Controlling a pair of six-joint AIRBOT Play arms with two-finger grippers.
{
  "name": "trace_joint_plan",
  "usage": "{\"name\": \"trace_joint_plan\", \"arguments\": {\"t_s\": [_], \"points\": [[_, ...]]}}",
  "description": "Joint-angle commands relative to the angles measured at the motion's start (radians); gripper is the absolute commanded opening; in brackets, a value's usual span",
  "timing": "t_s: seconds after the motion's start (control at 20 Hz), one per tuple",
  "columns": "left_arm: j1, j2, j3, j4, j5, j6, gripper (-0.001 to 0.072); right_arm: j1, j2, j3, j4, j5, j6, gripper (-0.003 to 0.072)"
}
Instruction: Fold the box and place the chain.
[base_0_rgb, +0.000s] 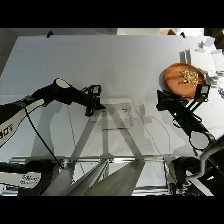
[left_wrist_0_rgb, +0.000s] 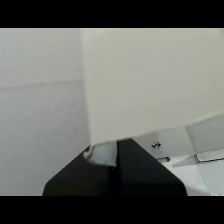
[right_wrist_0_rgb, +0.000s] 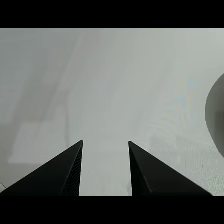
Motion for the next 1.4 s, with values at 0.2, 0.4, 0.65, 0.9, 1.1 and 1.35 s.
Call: {"name": "trace_joint_plan", "arguments": {"t_s": [0.2,0.4,0.65,0.9,1.1,1.35], "points": [[0.002,0.055,0.002,0.019,-0.004,0.046,0.0004,0.000,0.000,0.001,0.000,0.000,0.000,0.0312],[0.000,0.058,0.002,0.032,-0.053,0.045,0.0004,0.000,0.000,0.001,0.000,0.001,0.001,0.0312],[0.000,0.037,0.002,0.029,-0.013,0.045,0.0005,0.000,0.000,0.001,0.000,0.028,0.001,0.0312],[0.000,0.012,0.002,0.031,0.003,0.042,0.0005,0.000,0.000,0.001,0.000,0.048,0.001,0.0312],[0.000,0.013,0.002,0.031,0.005,0.042,0.0006,0.000,0.000,0.001,0.000,0.048,0.000,0.0312],[0.000,0.013,0.002,0.031,0.005,0.042,0.0007,0.000,0.000,0.002,0.000,0.042,0.001,0.0313]]}}
